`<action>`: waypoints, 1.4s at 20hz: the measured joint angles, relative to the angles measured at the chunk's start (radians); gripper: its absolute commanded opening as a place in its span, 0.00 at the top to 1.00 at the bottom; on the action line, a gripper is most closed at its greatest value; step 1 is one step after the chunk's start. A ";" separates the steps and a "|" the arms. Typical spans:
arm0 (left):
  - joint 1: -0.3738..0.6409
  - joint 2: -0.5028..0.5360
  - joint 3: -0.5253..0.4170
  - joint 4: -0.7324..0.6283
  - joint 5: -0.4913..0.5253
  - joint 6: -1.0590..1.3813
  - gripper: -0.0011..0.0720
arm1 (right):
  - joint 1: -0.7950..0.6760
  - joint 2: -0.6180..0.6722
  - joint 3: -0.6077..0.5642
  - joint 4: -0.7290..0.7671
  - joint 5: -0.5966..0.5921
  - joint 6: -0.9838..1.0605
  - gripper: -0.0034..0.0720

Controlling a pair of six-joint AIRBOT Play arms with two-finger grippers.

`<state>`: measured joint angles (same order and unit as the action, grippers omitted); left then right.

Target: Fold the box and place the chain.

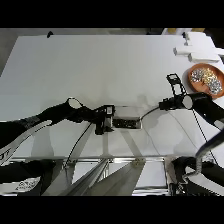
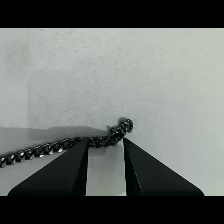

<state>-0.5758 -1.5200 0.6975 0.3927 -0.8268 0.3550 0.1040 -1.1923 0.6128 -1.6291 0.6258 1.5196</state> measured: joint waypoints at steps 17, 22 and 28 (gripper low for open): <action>0.000 0.000 0.000 0.000 0.000 0.000 0.94 | 0.000 -0.034 0.000 -0.013 -0.013 0.028 0.93; 0.000 0.000 0.000 0.000 0.000 0.000 0.94 | 0.000 0.087 0.000 -0.013 0.017 0.021 0.93; 0.000 0.000 0.000 0.000 0.000 0.000 0.94 | 0.012 0.357 0.000 0.099 0.199 -0.047 0.93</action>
